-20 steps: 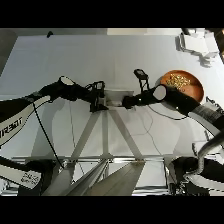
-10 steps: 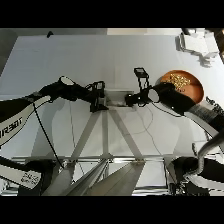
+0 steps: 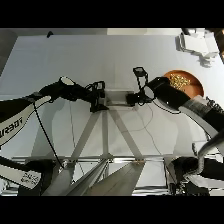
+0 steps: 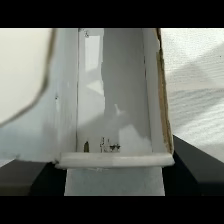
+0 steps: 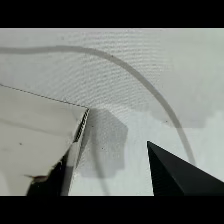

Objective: Fold the box and place the chain.

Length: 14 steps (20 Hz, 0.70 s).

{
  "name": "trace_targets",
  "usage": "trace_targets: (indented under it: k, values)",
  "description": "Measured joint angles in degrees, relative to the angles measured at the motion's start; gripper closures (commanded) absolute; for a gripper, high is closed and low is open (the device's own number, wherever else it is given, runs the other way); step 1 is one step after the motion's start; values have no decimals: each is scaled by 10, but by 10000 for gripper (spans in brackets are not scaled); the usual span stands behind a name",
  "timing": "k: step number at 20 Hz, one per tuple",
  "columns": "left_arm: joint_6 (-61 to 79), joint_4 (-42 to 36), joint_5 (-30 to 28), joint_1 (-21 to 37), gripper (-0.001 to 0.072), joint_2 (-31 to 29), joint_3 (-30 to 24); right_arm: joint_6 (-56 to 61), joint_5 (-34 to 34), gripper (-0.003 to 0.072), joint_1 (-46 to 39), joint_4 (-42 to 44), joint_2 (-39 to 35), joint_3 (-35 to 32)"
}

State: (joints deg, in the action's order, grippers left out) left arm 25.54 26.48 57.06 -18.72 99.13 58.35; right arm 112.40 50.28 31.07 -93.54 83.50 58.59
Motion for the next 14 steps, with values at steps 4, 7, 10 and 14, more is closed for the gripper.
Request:
trace_targets:
  k: [4, 7, 10, 14]
  values:
    - [1, 1, 1, 0, 484, 0, 0, 21, 5, 253, 16, -4, 22, 25]
    - [1, 1, 2, 0, 484, 0, 0, 44, 3, 305, 30, -3, 47, 40]
    - [1, 1, 2, 0, 484, 0, 0, 54, -2, 675, 40, -3, 68, 47]
    - [-1, 0, 2, 1, 484, 0, 0, 64, -4, 623, 44, -5, 77, 50]
